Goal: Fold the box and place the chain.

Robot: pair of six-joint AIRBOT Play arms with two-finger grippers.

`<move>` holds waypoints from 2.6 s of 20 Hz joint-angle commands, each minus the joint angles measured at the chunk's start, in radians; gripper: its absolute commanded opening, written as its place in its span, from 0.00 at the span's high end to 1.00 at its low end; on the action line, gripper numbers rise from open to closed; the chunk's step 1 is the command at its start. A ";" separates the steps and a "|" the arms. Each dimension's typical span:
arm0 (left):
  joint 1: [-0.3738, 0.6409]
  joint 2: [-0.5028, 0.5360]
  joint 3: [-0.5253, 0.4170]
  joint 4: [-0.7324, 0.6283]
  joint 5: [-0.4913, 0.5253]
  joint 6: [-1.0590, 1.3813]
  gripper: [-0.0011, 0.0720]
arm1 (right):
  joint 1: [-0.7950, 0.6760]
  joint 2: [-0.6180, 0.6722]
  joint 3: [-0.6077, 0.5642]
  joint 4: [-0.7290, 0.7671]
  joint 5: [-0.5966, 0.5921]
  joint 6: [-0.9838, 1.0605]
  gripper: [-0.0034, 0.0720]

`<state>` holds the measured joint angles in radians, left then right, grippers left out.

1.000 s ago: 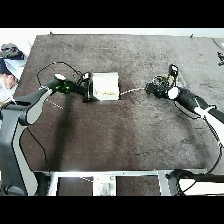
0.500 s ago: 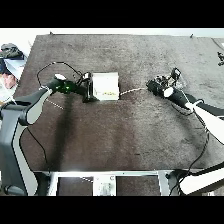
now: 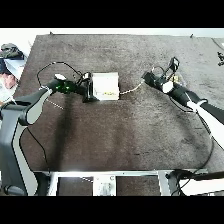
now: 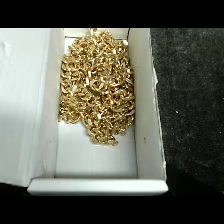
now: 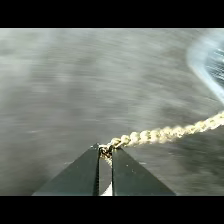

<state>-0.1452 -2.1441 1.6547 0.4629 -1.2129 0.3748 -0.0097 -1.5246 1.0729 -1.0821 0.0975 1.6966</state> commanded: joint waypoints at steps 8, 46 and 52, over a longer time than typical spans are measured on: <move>0.000 0.000 0.000 0.000 0.000 0.000 0.49 | 0.236 0.353 0.002 -0.172 -0.010 -0.002 0.97; 0.000 0.000 0.000 0.000 0.000 0.000 0.49 | 0.126 0.076 0.192 -0.060 0.232 -0.554 0.89; 0.000 0.000 0.000 0.000 0.000 0.000 0.49 | 0.002 -0.146 0.445 0.607 0.655 -1.290 0.88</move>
<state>-0.1452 -2.1441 1.6547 0.4625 -1.2129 0.3744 0.0479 -1.5745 1.4105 -0.7635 0.5251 0.7433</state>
